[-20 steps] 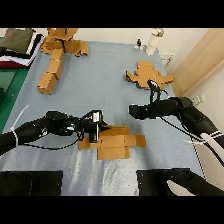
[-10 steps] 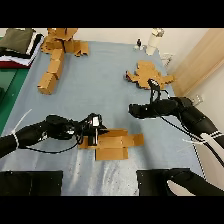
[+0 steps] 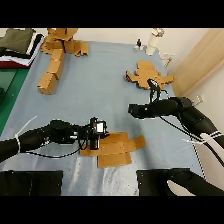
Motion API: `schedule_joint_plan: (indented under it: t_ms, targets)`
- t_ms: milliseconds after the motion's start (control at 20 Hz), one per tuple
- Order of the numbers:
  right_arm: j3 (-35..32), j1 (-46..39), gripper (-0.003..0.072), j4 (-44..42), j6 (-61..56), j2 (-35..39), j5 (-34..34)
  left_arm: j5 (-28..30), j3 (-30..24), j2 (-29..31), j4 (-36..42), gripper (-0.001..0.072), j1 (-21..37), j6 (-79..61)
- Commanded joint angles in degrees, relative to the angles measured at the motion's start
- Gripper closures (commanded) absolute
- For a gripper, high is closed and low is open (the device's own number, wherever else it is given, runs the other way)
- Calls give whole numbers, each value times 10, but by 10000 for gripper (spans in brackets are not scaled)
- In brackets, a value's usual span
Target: Fold the box.
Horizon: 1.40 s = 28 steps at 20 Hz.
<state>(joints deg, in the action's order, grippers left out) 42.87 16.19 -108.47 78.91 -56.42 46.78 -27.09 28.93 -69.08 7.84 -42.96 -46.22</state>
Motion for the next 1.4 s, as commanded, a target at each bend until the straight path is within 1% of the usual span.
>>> schedule_joint_plan:
  t_ms: [0,200,250,300,450,600,750,850,1050,1200,1350]
  targets:
    - [0,0,685,0,0,0,0,4,-1,0,-3,698,-3,10]
    - [0,0,685,0,0,0,0,-31,-1,16,-3,698,-3,10]
    - [0,0,686,0,0,0,0,-29,-1,20,-4,698,-3,10]
    - [0,0,685,0,0,0,0,-19,-1,22,-4,698,-3,10]
    - [0,0,686,0,0,0,0,37,4,33,-3,698,-2,-23]
    - [0,0,685,-3,0,0,0,59,17,35,-3,698,-2,-73]
    - [0,0,686,-4,1,0,-1,105,24,35,-3,700,-2,-95]
    - [0,0,685,-4,1,0,-5,116,25,35,-3,700,-2,-118]
    - [0,0,686,8,2,0,-20,95,26,49,-1,700,-3,-103]
    - [0,0,686,17,2,0,-27,60,22,46,-1,700,-3,-72]
    - [0,0,686,18,2,0,-28,54,13,39,0,700,-3,-70]
